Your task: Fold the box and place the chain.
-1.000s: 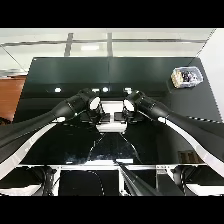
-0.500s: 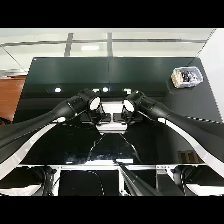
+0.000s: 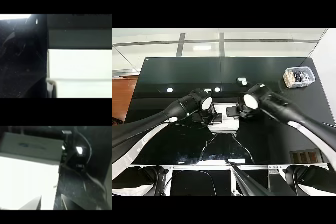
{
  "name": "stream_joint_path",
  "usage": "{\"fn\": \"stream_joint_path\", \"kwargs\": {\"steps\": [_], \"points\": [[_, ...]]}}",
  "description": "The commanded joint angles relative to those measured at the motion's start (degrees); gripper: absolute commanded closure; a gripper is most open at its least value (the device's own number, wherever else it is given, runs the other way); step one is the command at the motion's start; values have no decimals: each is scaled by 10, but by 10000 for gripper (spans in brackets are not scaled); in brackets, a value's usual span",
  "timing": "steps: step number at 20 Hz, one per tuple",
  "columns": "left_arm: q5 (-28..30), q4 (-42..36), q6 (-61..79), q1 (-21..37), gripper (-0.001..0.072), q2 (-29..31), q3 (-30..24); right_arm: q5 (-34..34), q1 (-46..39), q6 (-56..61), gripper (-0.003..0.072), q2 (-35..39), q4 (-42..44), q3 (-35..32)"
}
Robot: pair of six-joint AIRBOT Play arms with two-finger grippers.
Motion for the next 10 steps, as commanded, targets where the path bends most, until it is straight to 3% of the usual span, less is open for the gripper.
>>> {"fn": "stream_joint_path", "kwargs": {"steps": [1, 4, 5, 6, 10], "points": [[0, 0, 0, 0, 687, 0, 0, 25, -15, -21, 387, 87, -86, 7], [1, 0, 0, 0, 687, 0, 0, 59, -71, -21, 386, 110, -307, 3], [1, 0, 0, 0, 687, 0, 0, 33, -109, -17, 208, 108, -346, -9], [1, 0, 0, 0, 687, 0, 0, -7, -158, -17, -34, 104, -344, -22], [1, 0, 0, 0, 687, 0, 0, -158, -380, -18, -34, 39, -197, -17]]}}
